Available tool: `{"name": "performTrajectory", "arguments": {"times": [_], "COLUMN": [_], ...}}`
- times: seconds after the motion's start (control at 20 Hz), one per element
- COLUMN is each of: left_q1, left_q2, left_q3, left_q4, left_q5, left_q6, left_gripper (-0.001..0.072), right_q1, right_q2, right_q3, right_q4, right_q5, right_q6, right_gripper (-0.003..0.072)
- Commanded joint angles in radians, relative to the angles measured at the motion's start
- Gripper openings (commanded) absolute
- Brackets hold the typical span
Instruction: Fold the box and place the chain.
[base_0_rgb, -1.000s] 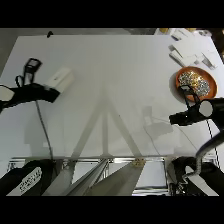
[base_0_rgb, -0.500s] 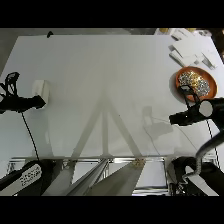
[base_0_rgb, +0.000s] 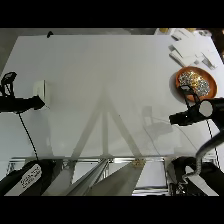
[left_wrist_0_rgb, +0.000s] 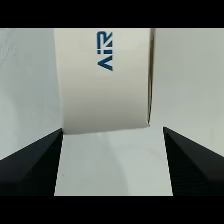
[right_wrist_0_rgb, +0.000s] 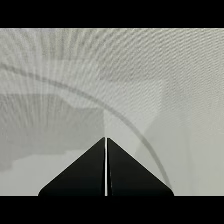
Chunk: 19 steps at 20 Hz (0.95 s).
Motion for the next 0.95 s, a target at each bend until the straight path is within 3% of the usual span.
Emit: {"name": "performTrajectory", "arguments": {"times": [0.0,0.25,0.9], "left_q1": [-0.027,-0.07,-0.075], "left_q2": [0.098,0.164,0.164], "left_q3": [0.0,0.0,0.0], "left_q4": [-0.003,-0.002,-0.002], "left_q5": [-0.07,-0.174,-0.12], "left_q6": [-0.002,-0.01,-0.01], "left_gripper": [0.0696,0.0695,0.0695], "right_q1": [0.0,-0.001,0.0], "right_q2": [0.0,0.0,0.0], "right_q3": [0.0,0.0,0.0], "right_q4": [0.0,0.0,0.0], "right_q5": [0.0,0.0,0.0], "right_q6": [0.0,0.0,0.0], "right_gripper": [0.0019,0.0019,0.0019]}}
